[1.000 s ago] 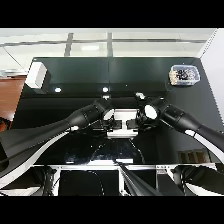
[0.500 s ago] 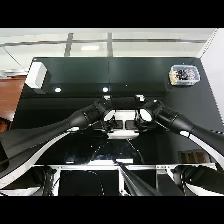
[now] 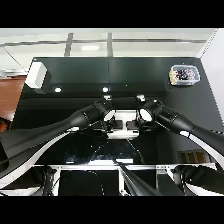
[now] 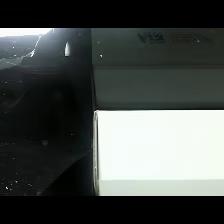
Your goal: Fold the box and place the chain.
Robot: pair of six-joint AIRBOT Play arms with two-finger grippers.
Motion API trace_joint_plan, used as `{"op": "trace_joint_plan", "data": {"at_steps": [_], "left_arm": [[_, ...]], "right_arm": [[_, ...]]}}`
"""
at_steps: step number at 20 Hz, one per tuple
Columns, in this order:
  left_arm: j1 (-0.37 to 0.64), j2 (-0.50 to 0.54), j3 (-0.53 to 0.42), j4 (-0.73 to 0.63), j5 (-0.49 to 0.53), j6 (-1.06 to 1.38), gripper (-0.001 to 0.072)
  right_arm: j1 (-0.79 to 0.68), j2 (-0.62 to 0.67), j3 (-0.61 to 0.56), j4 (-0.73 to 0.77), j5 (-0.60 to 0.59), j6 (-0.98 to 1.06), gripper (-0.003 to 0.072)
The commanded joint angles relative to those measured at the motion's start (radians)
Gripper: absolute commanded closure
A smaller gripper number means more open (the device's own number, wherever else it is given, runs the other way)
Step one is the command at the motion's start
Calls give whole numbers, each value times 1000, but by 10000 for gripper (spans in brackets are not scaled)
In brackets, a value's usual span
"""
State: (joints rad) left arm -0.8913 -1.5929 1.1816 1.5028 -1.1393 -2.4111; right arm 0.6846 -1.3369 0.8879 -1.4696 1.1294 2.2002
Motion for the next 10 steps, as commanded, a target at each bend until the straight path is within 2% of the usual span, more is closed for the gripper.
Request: {"op": "trace_joint_plan", "data": {"at_steps": [1,10], "left_arm": [[1,1,0,0,2,-1,680],[1,1,0,0,5,-1,680]], "right_arm": [[1,-1,1,17,-4,2,409],[1,-2,1,70,-50,-9,410]]}}
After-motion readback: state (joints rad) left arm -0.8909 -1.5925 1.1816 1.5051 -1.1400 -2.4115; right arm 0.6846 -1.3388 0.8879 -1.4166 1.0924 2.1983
